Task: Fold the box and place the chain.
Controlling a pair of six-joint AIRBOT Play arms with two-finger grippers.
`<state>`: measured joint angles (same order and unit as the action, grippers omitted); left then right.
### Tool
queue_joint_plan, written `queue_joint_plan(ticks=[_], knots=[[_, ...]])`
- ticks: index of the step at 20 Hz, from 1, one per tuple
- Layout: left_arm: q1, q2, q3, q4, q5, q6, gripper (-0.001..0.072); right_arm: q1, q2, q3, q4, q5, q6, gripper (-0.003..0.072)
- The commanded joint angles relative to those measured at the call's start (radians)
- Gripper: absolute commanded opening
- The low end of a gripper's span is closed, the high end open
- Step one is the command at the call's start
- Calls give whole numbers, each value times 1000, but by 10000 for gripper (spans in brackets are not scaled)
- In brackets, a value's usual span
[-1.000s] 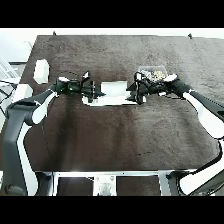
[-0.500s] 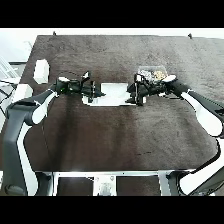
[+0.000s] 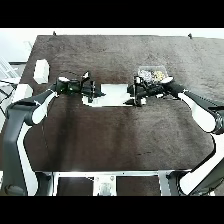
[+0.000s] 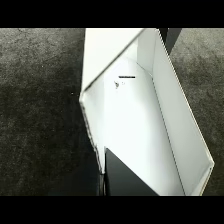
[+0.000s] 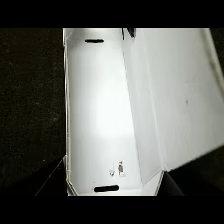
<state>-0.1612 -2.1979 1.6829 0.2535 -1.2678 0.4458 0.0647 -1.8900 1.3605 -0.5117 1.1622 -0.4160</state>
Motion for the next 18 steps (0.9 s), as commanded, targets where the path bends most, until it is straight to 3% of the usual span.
queue_joint_plan(ticks=[1,18], knots=[[0,0,0,0,2,0,22,2,-33,35,6,40,-12,608],[0,0,0,0,2,0,22,11,-120,115,2,103,-11,608]])
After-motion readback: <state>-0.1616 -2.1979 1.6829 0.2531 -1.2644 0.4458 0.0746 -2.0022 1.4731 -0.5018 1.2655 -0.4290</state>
